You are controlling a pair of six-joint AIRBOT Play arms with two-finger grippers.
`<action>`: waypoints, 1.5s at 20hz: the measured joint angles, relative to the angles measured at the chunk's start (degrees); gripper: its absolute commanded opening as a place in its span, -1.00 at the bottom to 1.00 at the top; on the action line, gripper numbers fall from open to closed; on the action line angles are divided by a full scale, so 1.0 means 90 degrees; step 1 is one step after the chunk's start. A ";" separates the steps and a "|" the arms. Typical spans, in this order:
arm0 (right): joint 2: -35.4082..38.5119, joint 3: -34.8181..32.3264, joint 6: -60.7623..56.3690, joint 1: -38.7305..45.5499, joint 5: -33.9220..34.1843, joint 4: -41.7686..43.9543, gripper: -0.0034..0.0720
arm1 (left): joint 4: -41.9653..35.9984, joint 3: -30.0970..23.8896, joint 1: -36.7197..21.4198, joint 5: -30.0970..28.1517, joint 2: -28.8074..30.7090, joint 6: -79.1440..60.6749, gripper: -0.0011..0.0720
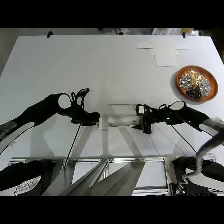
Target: Fold the box and place the chain.
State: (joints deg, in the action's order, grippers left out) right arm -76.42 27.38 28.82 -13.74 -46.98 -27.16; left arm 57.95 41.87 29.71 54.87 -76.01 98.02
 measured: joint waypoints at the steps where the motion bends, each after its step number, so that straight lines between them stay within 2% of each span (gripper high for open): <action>1: 0.0002 0.0000 0.0000 0.0000 0.0002 0.0000 -0.11 | -0.0041 0.0002 0.0010 -0.0012 -0.0024 0.0053 -0.97; 9: 0.0002 0.0000 0.0000 0.0000 0.0002 0.0000 -0.11 | -0.0491 0.0019 0.0075 -0.0083 -0.0056 0.0051 -0.92; 12: 0.0002 0.0000 0.0002 0.0000 0.0002 0.0000 -0.11 | -0.0753 0.0019 0.0097 -0.0114 0.0143 -0.0172 -0.65; 14: 0.0000 0.0000 0.0002 0.0000 0.0002 0.0000 -0.11 | -0.0867 0.0019 0.0109 -0.0134 0.0267 -0.0238 -0.36; 23: 0.0002 0.0000 0.0002 0.0000 0.0002 0.0000 -0.11 | -0.1423 0.0019 0.0345 -0.0457 0.0442 -0.0401 -0.33; 24: 0.0000 0.0000 0.0000 0.0000 0.0000 0.0000 -0.11 | -0.1467 0.0019 0.0359 -0.0483 0.0444 -0.0420 -0.20; 25: 0.0002 0.0000 0.0002 0.0000 0.0002 0.0000 -0.11 | -0.1494 0.0019 0.0374 -0.0505 0.0447 -0.0423 -0.17; 30: 0.0002 0.0000 0.0002 0.0000 0.0002 0.0000 -0.11 | -0.1559 0.0019 0.0435 -0.0571 0.0447 -0.0440 -0.15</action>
State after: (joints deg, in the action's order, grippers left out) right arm -76.40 27.38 28.84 -13.74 -46.96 -27.16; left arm 43.92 42.04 33.63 49.74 -71.99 94.06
